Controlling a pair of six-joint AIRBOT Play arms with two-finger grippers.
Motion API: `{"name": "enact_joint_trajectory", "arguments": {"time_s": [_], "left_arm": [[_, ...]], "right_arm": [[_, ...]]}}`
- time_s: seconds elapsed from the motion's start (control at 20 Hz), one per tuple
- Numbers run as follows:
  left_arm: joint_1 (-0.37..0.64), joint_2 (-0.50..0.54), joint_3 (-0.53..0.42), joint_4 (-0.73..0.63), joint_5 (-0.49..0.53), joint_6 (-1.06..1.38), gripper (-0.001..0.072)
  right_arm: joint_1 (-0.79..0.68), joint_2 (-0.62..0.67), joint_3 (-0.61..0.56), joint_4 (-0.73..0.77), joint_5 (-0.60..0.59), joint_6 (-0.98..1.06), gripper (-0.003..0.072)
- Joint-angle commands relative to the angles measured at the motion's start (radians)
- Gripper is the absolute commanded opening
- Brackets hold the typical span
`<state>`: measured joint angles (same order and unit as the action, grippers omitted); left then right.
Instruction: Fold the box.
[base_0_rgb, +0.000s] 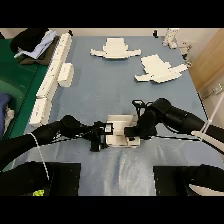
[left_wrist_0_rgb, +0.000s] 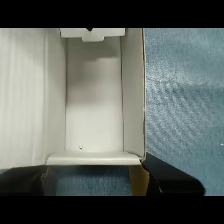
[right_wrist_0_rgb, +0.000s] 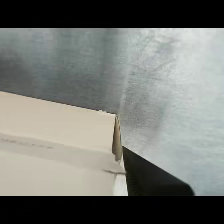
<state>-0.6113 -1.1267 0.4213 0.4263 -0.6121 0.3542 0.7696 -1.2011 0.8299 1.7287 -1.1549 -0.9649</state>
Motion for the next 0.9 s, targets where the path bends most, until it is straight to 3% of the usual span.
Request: {"name": "enact_joint_trajectory", "arguments": {"time_s": [0.0,0.3,0.35,0.45,0.55,0.6,0.85], "left_arm": [[0.000,0.000,0.000,0.000,0.000,0.000,0.0534],[0.000,0.000,0.000,0.000,0.000,0.000,0.0534],[0.000,0.000,0.000,0.000,0.000,0.000,0.0534],[0.000,0.000,0.000,0.000,0.000,0.000,0.0535],[0.000,0.000,0.000,0.000,0.000,0.000,0.0534],[0.000,0.000,0.000,0.000,0.000,0.000,0.0534],[0.000,0.000,0.000,0.000,0.000,0.000,0.0535]], "right_arm": [[0.071,-0.073,0.071,-0.102,-0.085,0.151,0.0518],[0.101,-0.108,0.083,-0.150,-0.098,0.243,0.0516],[0.101,-0.108,0.083,-0.159,-0.111,0.250,0.0439],[0.101,-0.108,0.083,-0.162,-0.120,0.250,0.0390],[0.103,-0.108,0.083,-0.162,-0.119,0.250,0.0103],[0.103,-0.108,0.083,-0.161,-0.119,0.250,0.0002],[0.103,-0.107,0.083,-0.171,-0.118,0.250,0.0002]]}}
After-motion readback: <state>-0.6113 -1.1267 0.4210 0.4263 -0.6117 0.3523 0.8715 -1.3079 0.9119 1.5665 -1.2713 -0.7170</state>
